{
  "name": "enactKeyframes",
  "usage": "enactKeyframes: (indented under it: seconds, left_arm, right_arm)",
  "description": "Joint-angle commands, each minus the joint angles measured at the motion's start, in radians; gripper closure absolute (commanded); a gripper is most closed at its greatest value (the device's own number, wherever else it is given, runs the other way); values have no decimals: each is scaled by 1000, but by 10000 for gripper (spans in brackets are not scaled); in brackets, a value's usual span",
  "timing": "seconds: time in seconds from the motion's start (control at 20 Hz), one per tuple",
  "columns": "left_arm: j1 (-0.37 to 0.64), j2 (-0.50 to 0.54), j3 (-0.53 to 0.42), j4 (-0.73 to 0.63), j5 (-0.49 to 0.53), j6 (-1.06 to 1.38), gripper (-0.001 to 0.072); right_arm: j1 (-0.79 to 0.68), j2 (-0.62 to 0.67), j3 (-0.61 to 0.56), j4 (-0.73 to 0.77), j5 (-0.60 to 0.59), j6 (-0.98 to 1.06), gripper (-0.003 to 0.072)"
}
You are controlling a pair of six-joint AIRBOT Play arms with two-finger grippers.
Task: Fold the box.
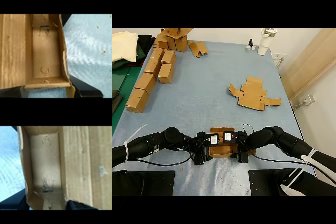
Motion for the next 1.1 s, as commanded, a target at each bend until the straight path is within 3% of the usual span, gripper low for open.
enactKeyframes:
  seconds: [0.0, 0.8, 1.05]
  left_arm:
    - [0, -2, 1, 1, -7, 4, 150]
    - [0, -2, 1, 1, -6, 4, 150]
    - [0, -2, 1, 1, -7, 4, 150]
  right_arm:
    - [1, 0, 1, 0, 0, 0, 188]
    - [0, 0, 1, -27, 0, 0, 187]
    - [1, 10, 2, 20, -56, 5, 187]
